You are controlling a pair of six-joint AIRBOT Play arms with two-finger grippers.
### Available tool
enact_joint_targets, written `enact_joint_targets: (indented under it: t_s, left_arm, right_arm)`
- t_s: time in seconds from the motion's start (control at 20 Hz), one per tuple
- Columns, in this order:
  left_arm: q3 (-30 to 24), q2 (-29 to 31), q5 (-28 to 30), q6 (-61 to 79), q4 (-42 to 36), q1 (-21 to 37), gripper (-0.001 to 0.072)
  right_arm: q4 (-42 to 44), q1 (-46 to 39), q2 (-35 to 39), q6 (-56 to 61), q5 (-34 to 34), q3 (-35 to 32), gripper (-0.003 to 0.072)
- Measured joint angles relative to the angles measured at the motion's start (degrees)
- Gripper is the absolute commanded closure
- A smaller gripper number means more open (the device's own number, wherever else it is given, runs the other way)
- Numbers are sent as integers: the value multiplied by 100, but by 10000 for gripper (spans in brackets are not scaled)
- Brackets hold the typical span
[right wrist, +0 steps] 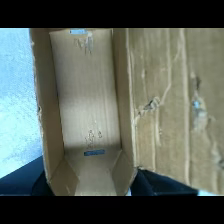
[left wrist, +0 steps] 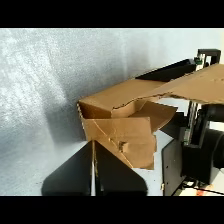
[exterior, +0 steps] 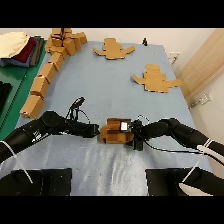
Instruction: Fold the box.
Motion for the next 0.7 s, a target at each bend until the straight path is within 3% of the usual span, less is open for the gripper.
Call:
enact_joint_targets:
  t_s: [0.05, 0.7]
  left_arm:
    - [9, -31, -9, -2, -57, -13, 286]
    - [76, -341, -28, -20, -232, -245, 284]
  right_arm:
    - [2, 0, 0, 0, 2, 0, 101]
    - [0, 0, 0, 0, 2, 0, 101]
